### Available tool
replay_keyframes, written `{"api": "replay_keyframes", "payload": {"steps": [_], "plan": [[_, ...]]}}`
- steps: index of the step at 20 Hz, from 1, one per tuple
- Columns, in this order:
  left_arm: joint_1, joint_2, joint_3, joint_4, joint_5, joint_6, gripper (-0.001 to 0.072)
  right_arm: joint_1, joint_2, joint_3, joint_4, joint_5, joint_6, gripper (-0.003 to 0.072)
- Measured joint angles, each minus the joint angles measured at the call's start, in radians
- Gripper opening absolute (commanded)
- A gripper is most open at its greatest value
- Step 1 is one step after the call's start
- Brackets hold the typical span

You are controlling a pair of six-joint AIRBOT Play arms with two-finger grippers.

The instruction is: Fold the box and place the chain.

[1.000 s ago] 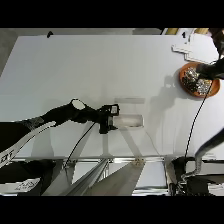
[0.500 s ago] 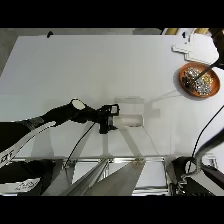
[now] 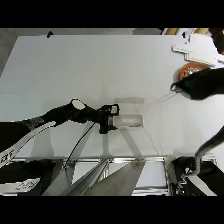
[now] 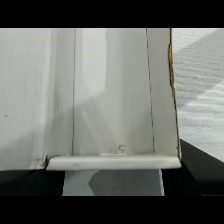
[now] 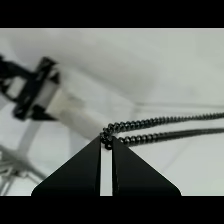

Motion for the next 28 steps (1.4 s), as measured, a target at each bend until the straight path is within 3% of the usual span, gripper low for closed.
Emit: {"api": "replay_keyframes", "payload": {"steps": [6, 10, 19, 22, 28], "plan": [[0.000, 0.000, 0.000, 0.000, 0.000, 0.000, 0.0206, 0.387, 0.011, -0.159, -0.068, -0.192, 0.127, 0.0018], [0.000, 0.000, 0.000, 0.000, 0.000, 0.000, 0.0206, 0.515, -0.020, -0.263, -0.092, -0.330, 0.170, 0.0018], [0.000, 0.000, 0.000, 0.000, 0.000, 0.000, 0.0206, 0.564, -0.179, -0.390, -0.204, -0.491, 0.227, 0.0025], [0.000, 0.000, 0.000, 0.000, 0.000, 0.000, 0.0206, 0.566, -0.240, -0.407, -0.216, -0.541, 0.235, 0.0232], [0.000, 0.000, 0.000, 0.000, 0.000, 0.000, 0.0206, 0.522, -0.206, -0.359, -0.237, -0.487, 0.235, 0.0220]]}}
